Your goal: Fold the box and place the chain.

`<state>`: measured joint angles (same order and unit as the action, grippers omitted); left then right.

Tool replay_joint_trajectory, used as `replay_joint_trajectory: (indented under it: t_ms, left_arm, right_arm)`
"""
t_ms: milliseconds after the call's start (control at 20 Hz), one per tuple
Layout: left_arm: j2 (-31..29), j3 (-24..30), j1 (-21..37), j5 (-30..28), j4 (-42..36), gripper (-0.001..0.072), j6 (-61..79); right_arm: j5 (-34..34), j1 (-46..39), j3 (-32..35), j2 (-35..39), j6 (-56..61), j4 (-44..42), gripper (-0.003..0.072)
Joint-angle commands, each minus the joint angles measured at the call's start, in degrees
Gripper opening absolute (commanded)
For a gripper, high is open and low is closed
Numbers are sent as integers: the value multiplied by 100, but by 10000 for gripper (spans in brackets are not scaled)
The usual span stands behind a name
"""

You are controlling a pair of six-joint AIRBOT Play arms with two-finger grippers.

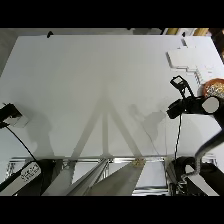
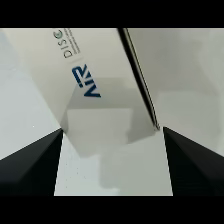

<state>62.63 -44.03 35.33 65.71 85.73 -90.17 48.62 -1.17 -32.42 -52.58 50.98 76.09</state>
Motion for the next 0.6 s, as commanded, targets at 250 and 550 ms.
replay_joint_trajectory:
  t_ms: [250, 550]
  left_arm:
    - [-1867, -2, -715, -17, 46, 690, -9]
    - [-2531, -2, -793, -57, 247, 689, -22]
  right_arm:
    - [0, -2, 0, -4, 2, -2, 19]
    - [0, -2, 0, -4, 2, -2, 19]
